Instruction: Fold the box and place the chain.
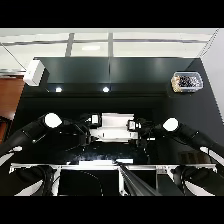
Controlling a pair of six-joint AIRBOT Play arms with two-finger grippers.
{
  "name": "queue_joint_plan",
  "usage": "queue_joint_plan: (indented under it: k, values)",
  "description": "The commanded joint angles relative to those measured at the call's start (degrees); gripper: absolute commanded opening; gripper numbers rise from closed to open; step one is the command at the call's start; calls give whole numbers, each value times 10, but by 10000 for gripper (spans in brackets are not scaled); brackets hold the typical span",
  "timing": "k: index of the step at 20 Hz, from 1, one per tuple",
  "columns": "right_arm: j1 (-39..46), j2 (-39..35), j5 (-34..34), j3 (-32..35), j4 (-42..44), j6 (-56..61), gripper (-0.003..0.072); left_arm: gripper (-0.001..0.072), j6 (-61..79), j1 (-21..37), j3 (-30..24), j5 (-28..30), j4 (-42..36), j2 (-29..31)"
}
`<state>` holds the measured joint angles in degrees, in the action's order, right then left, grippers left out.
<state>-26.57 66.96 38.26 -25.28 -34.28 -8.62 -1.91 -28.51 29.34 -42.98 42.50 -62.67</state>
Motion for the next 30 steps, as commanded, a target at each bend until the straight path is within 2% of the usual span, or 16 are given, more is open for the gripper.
queue_joint_plan:
  k: [1, 5, 8, 9, 14, 16, 19, 27, 28, 29, 30]
  values:
    - [0, 0, 0, -1, 0, 0, 486, 548, 2, -20, 0, 5, 0, -7]
    - [0, 0, 0, -1, 0, 0, 486, 256, 2, -28, 0, 7, -19, -18]
    - [0, 0, 0, -1, 0, 0, 486, 252, 2, -29, 0, 6, -49, -19]
    - [0, 0, 0, -1, 0, 0, 486, 220, 2, -29, 0, 6, -63, -19]
    - [0, 0, 0, -1, 0, 0, 485, 217, 5, -38, 0, 10, -107, -35]
    - [0, 0, 0, -1, 0, 0, 485, 155, 5, -53, 0, 30, -113, -40]
    - [0, 0, 0, -1, 0, 0, 486, 155, 5, -64, 0, 59, -114, -40]
    - [0, 0, 0, -1, 0, 0, 486, 161, 0, -64, 0, 51, -128, -48]
    - [0, 0, 0, -1, 0, 0, 485, 189, 0, -64, 0, 51, -128, -49]
    - [0, 0, 0, -1, 0, 0, 486, 352, 0, -64, 0, 51, -130, -49]
    - [0, 0, 0, -1, 0, 0, 485, 406, 0, -64, 0, 50, -130, -49]
